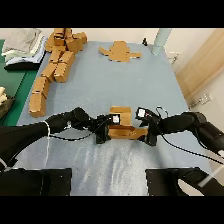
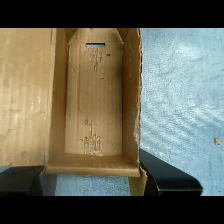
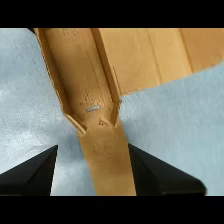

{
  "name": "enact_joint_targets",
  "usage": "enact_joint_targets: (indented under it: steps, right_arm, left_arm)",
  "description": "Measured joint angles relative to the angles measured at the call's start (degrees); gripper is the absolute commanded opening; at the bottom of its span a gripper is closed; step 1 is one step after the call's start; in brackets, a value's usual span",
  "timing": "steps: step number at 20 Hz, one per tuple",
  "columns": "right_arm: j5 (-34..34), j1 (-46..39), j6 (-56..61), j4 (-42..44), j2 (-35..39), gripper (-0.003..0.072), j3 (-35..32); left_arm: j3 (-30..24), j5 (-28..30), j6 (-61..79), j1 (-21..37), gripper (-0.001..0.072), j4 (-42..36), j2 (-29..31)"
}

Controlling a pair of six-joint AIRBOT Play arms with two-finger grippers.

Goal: Fold the box.

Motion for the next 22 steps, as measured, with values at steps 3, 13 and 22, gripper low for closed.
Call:
enact_joint_targets:
  steps: [3,13,22]
  right_arm:
    - [3.19,-0.02,-4.68,1.25,-3.17,0.0681,-0.33]
    - [8.72,1.75,-15.13,5.81,-6.64,0.0328,-0.5]
    - [9.81,5.03,-16.02,7.32,-8.96,0.0279,-0.52]
  left_arm:
    - [0.0,0.0,0.0,0.0,0.0514,0.02,0.0]
    - [0.0,0.0,0.0,0.0,0.0514,0.02,0.0]
    - [0.0,-0.02,0.04,0.0,0.0514,0.09,0.0]
